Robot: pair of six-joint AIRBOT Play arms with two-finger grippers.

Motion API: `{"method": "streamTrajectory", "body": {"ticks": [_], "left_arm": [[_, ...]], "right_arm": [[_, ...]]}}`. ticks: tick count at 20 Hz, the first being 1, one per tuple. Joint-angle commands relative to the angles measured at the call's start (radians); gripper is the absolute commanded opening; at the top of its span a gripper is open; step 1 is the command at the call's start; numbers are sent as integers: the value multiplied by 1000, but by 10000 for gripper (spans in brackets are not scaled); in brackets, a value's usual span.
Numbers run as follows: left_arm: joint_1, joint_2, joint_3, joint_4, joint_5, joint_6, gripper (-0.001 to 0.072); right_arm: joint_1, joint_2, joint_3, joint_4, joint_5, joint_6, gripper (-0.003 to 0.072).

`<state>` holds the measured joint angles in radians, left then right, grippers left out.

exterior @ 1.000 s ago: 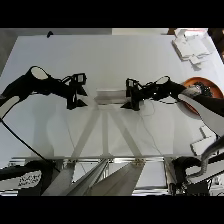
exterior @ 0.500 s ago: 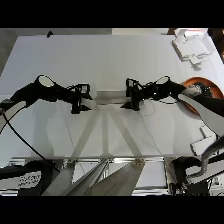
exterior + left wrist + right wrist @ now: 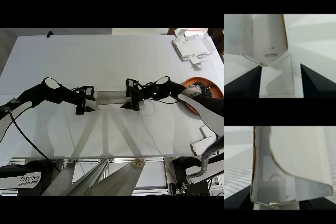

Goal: Fold the box and place the chain.

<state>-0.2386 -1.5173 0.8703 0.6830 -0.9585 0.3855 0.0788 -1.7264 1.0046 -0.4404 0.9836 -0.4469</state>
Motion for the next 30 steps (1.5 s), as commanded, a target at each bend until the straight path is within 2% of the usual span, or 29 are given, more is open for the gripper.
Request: {"method": "streamTrajectory", "body": {"ticks": [1, 2, 3, 6, 8, 10, 19, 20, 21, 22, 27, 28, 30], "left_arm": [[-4, -1, 0, -6, 13, 21, 450], [-4, -1, 0, -6, 23, 43, 402], [-4, -1, 0, -11, 36, 63, 390], [-4, -1, 0, -45, 89, 64, 390], [-4, -1, -1, -69, 89, 64, 380], [-4, -1, 0, -74, 87, 64, 260], [-11, -1, 0, -81, 69, 63, 252], [-11, -1, 0, -81, 69, 63, 201], [-11, -1, 0, -80, 69, 63, 85], [-11, -1, -1, -80, 69, 63, 74], [-10, 0, 0, -80, 90, 60, 78], [-10, 0, 0, -80, 92, 60, 107], [-10, 0, 0, -80, 98, 60, 240]], "right_arm": [[1, 0, 1, 0, 0, 0, 428], [1, 0, 1, 0, 0, 0, 428], [1, 0, 1, 0, 0, 0, 428], [1, 0, 1, 0, 0, 0, 428], [1, 0, 1, 0, 0, 0, 428], [1, 0, 1, 0, 0, 0, 428], [1, 0, 1, 0, 0, 0, 428], [1, 0, 1, 0, 0, 0, 428], [1, 0, 1, 0, 0, 0, 428], [1, 0, 1, 0, 0, 0, 428], [1, 0, 1, 0, 0, 0, 428], [1, 0, 1, 0, 0, 0, 428], [1, 0, 1, 0, 0, 0, 428]]}}
